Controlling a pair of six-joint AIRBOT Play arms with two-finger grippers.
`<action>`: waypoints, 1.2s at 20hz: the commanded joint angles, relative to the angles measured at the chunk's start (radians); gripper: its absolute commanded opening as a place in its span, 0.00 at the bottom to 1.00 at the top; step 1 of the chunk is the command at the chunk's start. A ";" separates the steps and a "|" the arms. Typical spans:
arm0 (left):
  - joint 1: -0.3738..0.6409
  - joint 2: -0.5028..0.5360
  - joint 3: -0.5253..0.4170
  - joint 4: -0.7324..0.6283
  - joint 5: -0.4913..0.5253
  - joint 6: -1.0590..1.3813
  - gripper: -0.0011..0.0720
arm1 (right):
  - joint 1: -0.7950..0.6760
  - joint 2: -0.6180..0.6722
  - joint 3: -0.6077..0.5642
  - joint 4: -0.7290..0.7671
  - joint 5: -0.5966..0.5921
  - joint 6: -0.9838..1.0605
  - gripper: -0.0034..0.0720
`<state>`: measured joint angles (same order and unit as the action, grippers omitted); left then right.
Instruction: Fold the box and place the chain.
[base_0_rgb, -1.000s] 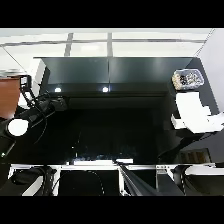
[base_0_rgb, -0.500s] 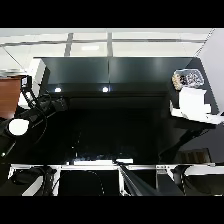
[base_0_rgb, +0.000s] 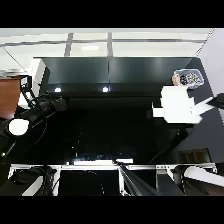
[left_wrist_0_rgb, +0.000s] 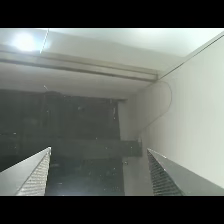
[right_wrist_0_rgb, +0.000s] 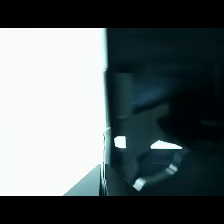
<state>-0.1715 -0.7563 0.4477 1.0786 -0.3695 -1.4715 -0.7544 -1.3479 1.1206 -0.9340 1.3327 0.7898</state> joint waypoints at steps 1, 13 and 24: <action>-0.001 -0.001 -0.001 -0.006 -0.021 0.000 0.99 | 0.091 0.194 -0.230 0.224 -0.022 -0.039 0.06; 0.000 -0.184 0.126 -0.397 -0.369 0.276 0.98 | 0.880 0.558 -0.824 0.678 -0.737 -0.069 0.06; 0.015 -0.858 0.551 -0.513 -0.950 0.525 0.97 | 1.016 0.558 -0.824 0.678 -0.779 -0.068 0.06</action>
<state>-0.1642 -1.4918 0.9356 0.6331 -1.1007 -1.0916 0.2474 -0.7906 0.2974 -0.2581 0.5655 0.7216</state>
